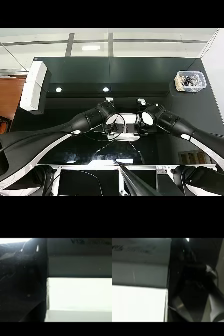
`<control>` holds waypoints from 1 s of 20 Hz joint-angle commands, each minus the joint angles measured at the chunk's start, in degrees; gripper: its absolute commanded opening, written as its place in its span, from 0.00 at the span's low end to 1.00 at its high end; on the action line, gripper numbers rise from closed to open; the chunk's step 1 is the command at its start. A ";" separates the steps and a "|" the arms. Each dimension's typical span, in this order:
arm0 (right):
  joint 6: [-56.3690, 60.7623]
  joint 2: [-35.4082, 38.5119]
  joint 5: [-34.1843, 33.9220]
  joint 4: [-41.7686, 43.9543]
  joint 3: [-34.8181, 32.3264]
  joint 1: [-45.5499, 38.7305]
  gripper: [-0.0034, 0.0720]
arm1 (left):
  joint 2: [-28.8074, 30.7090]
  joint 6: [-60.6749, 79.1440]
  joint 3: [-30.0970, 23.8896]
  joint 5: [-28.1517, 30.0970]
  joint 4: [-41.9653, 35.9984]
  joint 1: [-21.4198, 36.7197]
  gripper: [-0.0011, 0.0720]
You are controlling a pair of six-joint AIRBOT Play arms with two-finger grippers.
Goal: Fold the box and place the chain.
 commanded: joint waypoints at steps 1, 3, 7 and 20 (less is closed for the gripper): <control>0.68 0.00 -0.22 0.44 0.07 0.04 0.34 | -0.02 -0.09 0.02 0.04 0.02 0.07 0.05; 0.68 0.00 -0.22 0.42 0.07 0.04 0.34 | -0.02 -0.09 0.02 0.04 0.02 0.07 0.05; 0.68 0.00 -0.22 0.39 0.07 0.04 0.11 | -0.02 -0.09 0.02 0.04 0.02 0.07 0.05; -0.90 12.31 2.97 -5.03 0.20 -0.52 0.41 | -0.02 -0.09 0.02 0.02 0.02 0.07 0.05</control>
